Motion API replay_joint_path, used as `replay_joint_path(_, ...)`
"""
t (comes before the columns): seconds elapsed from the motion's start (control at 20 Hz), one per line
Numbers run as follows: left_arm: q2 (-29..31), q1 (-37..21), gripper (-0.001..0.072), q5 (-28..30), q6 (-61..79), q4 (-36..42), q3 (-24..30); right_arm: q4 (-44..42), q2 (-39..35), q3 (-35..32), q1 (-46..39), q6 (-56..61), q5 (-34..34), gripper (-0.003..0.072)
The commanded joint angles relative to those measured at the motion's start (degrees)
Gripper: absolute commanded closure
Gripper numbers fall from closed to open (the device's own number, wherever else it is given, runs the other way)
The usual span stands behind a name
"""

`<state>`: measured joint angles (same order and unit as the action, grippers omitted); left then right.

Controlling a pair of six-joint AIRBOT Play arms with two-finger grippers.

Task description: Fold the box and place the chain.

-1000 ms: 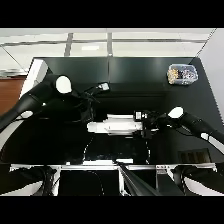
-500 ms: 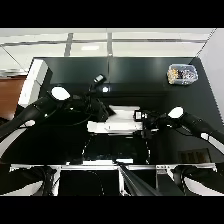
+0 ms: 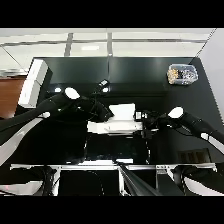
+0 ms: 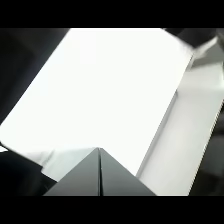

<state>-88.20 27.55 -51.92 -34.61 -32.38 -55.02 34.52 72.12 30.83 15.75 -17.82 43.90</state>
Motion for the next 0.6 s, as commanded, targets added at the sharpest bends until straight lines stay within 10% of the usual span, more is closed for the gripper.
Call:
replay_joint_path(0.0, -2.56, -0.15, 0.0685, -2.73, -0.98, -1.73, -0.85, 0.0, 0.0, -0.02, 0.07, 0.02, -0.04, 0.0551)
replay_joint_path(0.55, 22.73, -7.89, 0.0685, -6.69, -1.29, -13.4, -0.55, 0.0, 0.0, -0.02, 0.07, 0.02, -0.04, 0.0551)
